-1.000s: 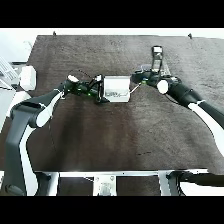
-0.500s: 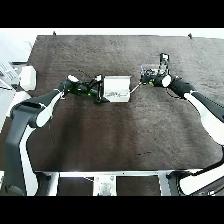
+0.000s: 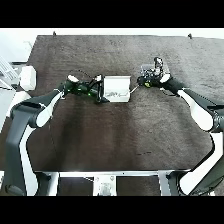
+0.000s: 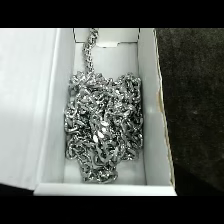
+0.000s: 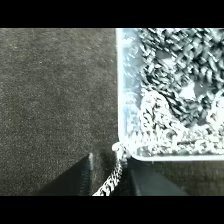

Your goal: Fold the box and place the chain.

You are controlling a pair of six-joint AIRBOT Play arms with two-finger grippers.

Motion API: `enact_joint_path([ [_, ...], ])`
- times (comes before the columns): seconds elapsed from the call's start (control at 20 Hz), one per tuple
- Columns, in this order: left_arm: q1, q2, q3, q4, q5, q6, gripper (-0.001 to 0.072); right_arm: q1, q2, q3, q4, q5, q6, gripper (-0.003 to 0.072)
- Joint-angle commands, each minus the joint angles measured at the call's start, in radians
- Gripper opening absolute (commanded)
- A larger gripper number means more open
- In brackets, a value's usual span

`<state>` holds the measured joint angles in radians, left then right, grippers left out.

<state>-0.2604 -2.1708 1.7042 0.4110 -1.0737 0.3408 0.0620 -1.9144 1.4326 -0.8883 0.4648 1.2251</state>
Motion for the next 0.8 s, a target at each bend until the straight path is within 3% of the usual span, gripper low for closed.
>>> enact_joint_path([
  [0.0, -0.001, 0.001, 0.000, 0.000, 0.000, 0.000, 0.0461, 0.004, -0.016, 0.005, 0.069, 0.026, -0.113, 0.0185],
  [0.05, -0.001, 0.001, 0.000, 0.000, 0.000, 0.000, 0.0461, 0.013, -0.009, 0.005, 0.066, 0.027, -0.146, 0.0106],
  [0.15, -0.001, 0.001, 0.000, 0.000, 0.000, 0.000, 0.0461, 0.018, 0.014, -0.005, 0.026, 0.027, -0.098, 0.0103],
  [0.2, -0.001, 0.001, 0.000, 0.000, 0.000, 0.000, 0.0461, 0.015, 0.033, -0.017, 0.021, 0.031, -0.080, 0.0007],
  [0.4, -0.001, 0.001, 0.000, 0.000, 0.000, 0.000, 0.0461, 0.010, 0.140, -0.049, 0.009, 0.005, -0.077, 0.0006],
  [0.75, -0.001, 0.001, 0.000, 0.000, 0.000, 0.000, 0.0461, 0.028, 0.374, -0.093, -0.063, 0.142, 0.027, 0.0004],
])
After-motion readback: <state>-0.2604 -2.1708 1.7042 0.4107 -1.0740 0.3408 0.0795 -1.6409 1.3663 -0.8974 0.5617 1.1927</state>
